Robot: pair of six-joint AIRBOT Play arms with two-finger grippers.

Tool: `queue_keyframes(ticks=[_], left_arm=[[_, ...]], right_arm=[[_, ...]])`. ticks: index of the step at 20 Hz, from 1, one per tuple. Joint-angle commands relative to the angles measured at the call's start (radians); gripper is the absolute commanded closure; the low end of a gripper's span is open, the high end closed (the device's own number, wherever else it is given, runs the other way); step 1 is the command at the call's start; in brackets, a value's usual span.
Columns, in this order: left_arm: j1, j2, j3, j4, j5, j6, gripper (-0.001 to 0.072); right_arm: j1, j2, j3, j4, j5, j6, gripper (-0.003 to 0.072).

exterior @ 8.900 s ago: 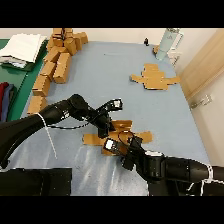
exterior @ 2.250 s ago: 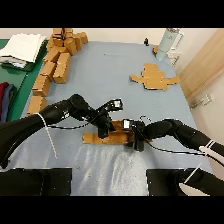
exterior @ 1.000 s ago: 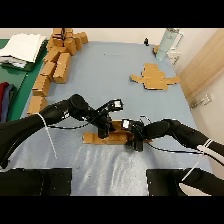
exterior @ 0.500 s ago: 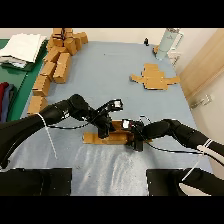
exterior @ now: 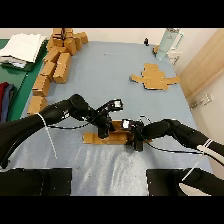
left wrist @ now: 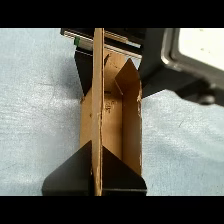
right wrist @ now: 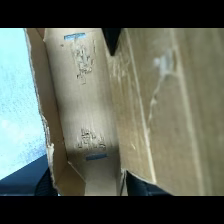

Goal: Fold the box.

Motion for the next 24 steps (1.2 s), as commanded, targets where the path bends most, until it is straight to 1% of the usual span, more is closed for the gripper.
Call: queue_keyframes(ticks=[1, 16, 19, 21, 22, 23, 24], left_arm=[[0.0, 0.0, 0.001, -0.003, 0.002, 0.003, 0.0695], [0.0, -0.001, 0.001, -0.014, -0.006, -0.001, 0.0695], [0.003, 0.0, 0.001, -0.013, 0.037, -0.001, 0.0694], [0.016, 0.006, 0.003, -0.005, 0.04, -0.001, 0.0692], [0.023, 0.016, 0.003, 0.005, 0.041, -0.002, 0.0612], [0.037, 0.031, 0.003, 0.009, 0.048, -0.028, 0.0328], [0.056, 0.047, 0.003, 0.01, 0.052, -0.094, 0.0205]], right_arm=[[0.0, 0.001, 0.0, 0.0, 0.0, 0.0, 0.0186], [0.0, 0.001, 0.0, 0.0, 0.0, 0.0, 0.0185], [0.0, 0.001, 0.0, 0.0, 0.0, 0.0, 0.0186], [0.0, 0.001, 0.0, 0.0, 0.0, 0.0, 0.0186], [0.0, 0.001, 0.0, 0.0, 0.0, 0.0, 0.0185], [0.0, 0.001, 0.0, 0.0, 0.0, 0.0, 0.0186], [0.0, 0.001, 0.0, 0.0, 0.0, 0.0, 0.0186]])
